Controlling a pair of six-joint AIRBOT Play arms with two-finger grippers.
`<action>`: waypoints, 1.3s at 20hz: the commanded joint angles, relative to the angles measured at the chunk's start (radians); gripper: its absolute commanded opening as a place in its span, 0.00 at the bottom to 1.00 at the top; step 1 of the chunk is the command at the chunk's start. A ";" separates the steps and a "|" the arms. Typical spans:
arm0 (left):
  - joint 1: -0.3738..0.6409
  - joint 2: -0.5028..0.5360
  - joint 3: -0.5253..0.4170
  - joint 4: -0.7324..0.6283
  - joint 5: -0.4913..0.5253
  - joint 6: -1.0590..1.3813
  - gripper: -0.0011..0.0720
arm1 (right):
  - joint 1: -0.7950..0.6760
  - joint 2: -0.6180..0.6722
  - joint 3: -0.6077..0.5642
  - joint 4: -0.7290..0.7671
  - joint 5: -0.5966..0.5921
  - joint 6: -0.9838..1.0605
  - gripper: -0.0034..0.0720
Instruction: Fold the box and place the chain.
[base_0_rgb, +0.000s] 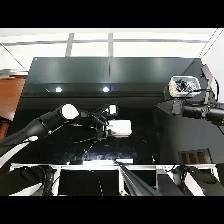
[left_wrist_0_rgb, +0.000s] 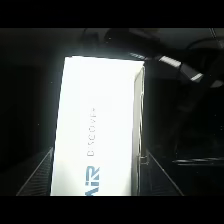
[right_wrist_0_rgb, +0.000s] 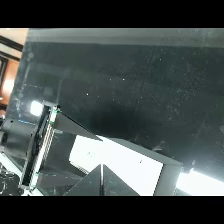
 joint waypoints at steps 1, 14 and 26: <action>0.000 -0.002 0.001 0.004 -0.019 0.062 0.98 | 0.000 0.001 0.001 0.000 0.000 0.000 0.08; 0.000 -0.034 0.001 0.000 -0.015 0.061 0.98 | 0.000 0.001 0.000 -0.022 0.001 0.001 0.08; 0.001 -0.035 0.032 -0.004 -0.017 0.049 0.98 | 0.000 0.001 0.000 -0.022 0.010 0.007 0.08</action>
